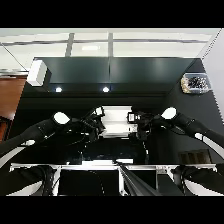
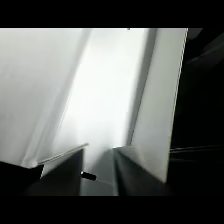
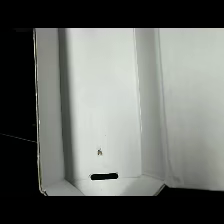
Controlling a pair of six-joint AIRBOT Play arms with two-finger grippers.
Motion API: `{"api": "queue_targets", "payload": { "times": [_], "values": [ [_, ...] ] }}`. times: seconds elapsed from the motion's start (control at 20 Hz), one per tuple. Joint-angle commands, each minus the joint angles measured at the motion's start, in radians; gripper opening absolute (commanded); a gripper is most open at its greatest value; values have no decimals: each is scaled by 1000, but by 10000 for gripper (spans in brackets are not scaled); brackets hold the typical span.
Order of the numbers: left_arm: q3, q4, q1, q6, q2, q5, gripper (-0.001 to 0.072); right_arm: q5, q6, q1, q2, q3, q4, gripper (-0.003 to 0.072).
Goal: Fold the box and place the chain.
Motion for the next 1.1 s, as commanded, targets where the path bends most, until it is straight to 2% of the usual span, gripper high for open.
{"api": "queue_targets", "payload": {
  "times": [0.0, 0.05, 0.1, 0.2, 0.25, 0.3, 0.35, 0.4, 0.45, 0.5, 0.6, 0.8, 0.9, 1.05],
  "values": [
    [0, -6, -9, 13, -3, -1, 389, 0, 2, 0, -1, 0, 0, 85],
    [0, 0, -9, 21, -3, -4, 245, 0, 2, 0, -1, 0, 0, 85],
    [0, 0, -9, 22, -3, -4, 181, 0, 2, 0, -1, 0, 1, 85],
    [0, -2, -9, 22, -2, -4, 238, -1, 2, 0, -1, 0, 0, 85],
    [0, 0, -8, 21, 5, 0, 243, -1, 2, 0, -1, 0, 0, 85],
    [0, 0, -8, 21, 13, 8, 346, -1, 2, 0, -1, 0, 1, 85],
    [0, 0, -8, 16, 26, 16, 378, -1, 2, 0, -1, 0, 1, 85],
    [0, 9, -4, 12, 43, 18, 266, -1, 2, 0, -1, 0, 0, 85],
    [3, 39, 4, -14, 64, 11, 120, -1, 2, 0, -1, 0, 1, 85],
    [8, 102, 19, -83, 94, -11, 22, -1, 2, 0, -1, 0, 1, 85],
    [14, 263, 73, -272, 168, -77, 25, -1, 2, 0, -1, 0, 1, 85],
    [13, 612, 275, -610, 348, -267, 25, 0, 2, 0, -1, 0, 1, 85],
    [0, 694, 393, -801, 391, -304, 24, -1, 2, 0, -1, 0, 1, 85],
    [-47, 683, 549, -1318, 364, -310, 25, -1, 2, 0, -1, 0, 1, 85]
  ]
}}
